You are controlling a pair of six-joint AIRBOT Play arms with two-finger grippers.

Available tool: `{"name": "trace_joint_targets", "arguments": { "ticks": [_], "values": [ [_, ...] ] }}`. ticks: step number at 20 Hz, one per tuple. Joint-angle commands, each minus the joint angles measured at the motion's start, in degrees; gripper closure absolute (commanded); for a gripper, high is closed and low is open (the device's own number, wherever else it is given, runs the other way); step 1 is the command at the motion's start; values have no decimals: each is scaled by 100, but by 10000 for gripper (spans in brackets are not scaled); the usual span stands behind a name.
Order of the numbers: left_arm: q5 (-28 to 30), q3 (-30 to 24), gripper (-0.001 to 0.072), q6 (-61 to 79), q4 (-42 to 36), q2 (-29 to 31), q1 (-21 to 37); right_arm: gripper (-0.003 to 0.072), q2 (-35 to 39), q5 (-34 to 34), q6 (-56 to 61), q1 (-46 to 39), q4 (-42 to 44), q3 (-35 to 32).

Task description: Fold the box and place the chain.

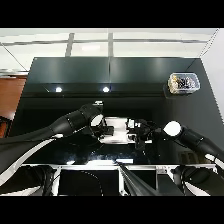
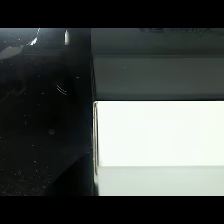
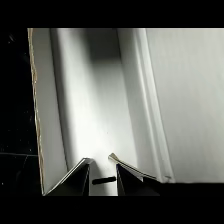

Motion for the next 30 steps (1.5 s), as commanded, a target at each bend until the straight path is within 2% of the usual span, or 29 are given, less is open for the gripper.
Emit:
{"name": "trace_joint_targets", "arguments": {
  "ticks": [1,7,8,9,10,11,12,13,14,15,16,17,18,19,20,22,24,25,27,30],
  "values": [
    [15,4,683,4,-9,4,4,494,-225,-212,-4,140,282,0],
    [13,4,683,4,-7,4,4,494,-278,-262,-2,168,275,0],
    [13,4,683,4,-9,4,4,473,-280,-264,4,168,278,0],
    [13,4,683,4,-7,4,4,293,-278,-271,4,168,278,0],
    [13,4,683,4,-9,4,4,230,-280,-310,2,168,278,0],
    [13,4,683,4,-9,4,4,234,-278,-332,-2,168,273,0],
    [13,4,683,4,-9,4,4,269,-278,-328,-2,166,249,0],
    [13,4,683,4,-9,4,4,402,-280,-319,0,166,214,0],
    [13,4,683,4,-9,4,4,393,-278,-323,4,168,219,0],
    [13,2,683,4,-9,4,4,346,-278,-326,2,168,219,0],
    [15,2,683,4,-9,4,4,347,-278,-326,0,166,214,0],
    [15,2,683,4,-9,4,4,399,-278,-323,0,166,212,2],
    [15,2,683,4,-9,2,4,594,-278,-323,0,166,208,2],
    [17,2,683,4,-9,2,4,632,-264,-313,44,164,166,2],
    [13,2,683,4,-11,2,4,633,-203,-282,280,149,92,7],
    [13,2,683,4,-39,2,4,634,125,-61,1641,-46,-501,57],
    [11,2,683,4,-48,2,4,634,592,699,3390,-503,-1556,184],
    [11,2,683,4,-50,2,4,680,855,1233,4247,-817,-2044,280],
    [11,2,683,4,-48,2,4,676,1325,1989,5711,-1582,-2638,369],
    [11,2,683,4,-48,2,4,677,1497,2465,7519,-2898,-2824,286]
  ]
}}
